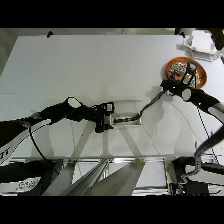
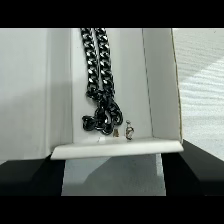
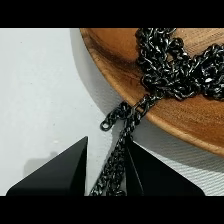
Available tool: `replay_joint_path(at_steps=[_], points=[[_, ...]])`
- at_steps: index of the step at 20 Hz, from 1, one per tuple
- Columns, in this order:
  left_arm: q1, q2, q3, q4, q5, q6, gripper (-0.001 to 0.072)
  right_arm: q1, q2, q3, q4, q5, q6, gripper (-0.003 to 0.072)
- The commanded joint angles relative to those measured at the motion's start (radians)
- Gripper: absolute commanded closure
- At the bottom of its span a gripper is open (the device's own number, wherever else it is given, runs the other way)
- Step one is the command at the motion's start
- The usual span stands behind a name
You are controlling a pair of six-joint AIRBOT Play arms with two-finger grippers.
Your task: Fold the box and place the chain.
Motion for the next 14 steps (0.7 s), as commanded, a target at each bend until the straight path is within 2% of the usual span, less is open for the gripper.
replay_joint_path(at_steps=[1,2,3,10,12,13,14], points=[[0.0,-0.001,0.0,0.0,0.0,0.0,0.0389,-0.001,-0.011,0.0,0.002,-0.012,0.001,0.0479],[0.0,-0.001,0.0,0.0,0.0,0.0,0.0389,-0.004,-0.012,0.0,0.002,-0.016,0.002,0.0545],[0.0,-0.001,0.0,0.0,0.0,0.0,0.0389,-0.008,-0.013,0.0,0.001,-0.019,0.002,0.0575],[0.0,-0.001,0.0,0.0,0.0,0.0,0.0389,-0.064,-0.022,0.0,0.001,-0.006,0.026,0.0592],[0.0,-0.001,0.0,0.0,0.0,0.0,0.0389,-0.064,-0.022,0.0,0.001,-0.008,0.026,0.0615],[0.0,-0.001,0.0,0.0,0.0,0.0,0.0389,-0.064,-0.022,0.0,0.001,-0.009,0.025,0.067],[0.0,-0.001,0.0,0.0,0.0,0.0,0.0389,-0.064,-0.022,0.0,0.001,-0.006,0.025,0.067]])
